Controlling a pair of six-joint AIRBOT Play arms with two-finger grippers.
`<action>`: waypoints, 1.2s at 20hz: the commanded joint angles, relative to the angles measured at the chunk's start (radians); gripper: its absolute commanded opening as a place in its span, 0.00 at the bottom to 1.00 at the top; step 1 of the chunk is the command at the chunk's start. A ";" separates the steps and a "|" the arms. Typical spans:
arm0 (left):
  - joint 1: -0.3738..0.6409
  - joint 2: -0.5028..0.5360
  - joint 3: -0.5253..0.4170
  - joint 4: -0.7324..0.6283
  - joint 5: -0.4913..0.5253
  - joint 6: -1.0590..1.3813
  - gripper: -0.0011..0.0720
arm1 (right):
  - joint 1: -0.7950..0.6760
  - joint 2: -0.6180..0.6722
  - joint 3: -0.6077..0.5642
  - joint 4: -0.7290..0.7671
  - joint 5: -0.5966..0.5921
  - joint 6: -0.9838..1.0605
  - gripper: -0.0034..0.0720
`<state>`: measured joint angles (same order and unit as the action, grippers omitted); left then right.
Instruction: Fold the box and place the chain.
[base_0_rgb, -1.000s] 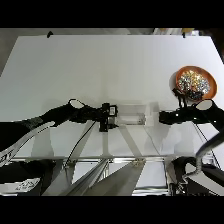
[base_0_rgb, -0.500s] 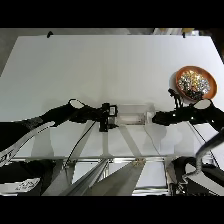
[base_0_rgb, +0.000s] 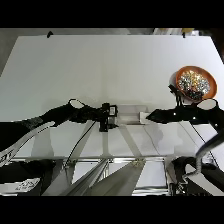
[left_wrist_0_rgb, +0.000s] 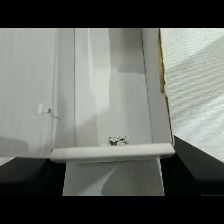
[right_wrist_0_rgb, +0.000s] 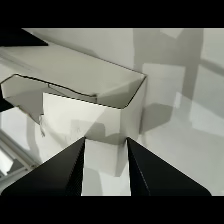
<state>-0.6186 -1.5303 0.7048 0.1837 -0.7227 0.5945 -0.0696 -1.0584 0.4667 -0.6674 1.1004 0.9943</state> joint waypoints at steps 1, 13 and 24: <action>0.000 0.000 0.000 0.000 0.000 0.000 0.11 | 0.060 0.005 0.000 0.019 -0.041 0.000 0.44; 0.000 0.000 0.000 0.000 0.000 0.000 0.11 | 0.464 -0.024 0.143 -0.494 -0.228 0.627 0.44; 0.000 0.000 0.000 0.000 0.000 0.000 0.11 | 0.669 -0.232 0.325 -0.816 -0.149 1.053 0.43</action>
